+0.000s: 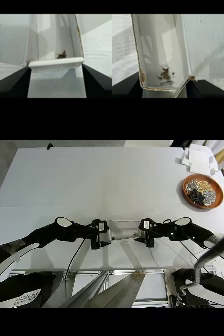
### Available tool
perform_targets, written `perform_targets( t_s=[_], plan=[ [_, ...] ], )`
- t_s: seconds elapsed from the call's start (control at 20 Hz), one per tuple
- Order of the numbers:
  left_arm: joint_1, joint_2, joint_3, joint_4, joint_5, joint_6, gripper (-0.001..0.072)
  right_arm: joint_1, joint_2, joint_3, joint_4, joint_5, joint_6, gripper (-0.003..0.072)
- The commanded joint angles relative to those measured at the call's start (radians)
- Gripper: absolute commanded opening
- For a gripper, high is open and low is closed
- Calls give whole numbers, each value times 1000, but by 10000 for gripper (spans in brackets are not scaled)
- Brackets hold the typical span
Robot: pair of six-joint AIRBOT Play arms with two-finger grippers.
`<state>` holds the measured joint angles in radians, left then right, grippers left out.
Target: Fold the box and place the chain.
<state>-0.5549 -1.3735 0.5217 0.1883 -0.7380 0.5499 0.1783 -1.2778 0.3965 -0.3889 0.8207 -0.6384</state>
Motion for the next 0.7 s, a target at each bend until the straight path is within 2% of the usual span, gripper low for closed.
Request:
perform_targets(
  t_s=[0.0,0.65],
  plan=[
    [-16,-26,1,-66,32,14,708,0,0,0,1,0,2,335],
    [-34,-26,1,-88,51,21,693,0,0,0,1,0,2,335]
  ],
)
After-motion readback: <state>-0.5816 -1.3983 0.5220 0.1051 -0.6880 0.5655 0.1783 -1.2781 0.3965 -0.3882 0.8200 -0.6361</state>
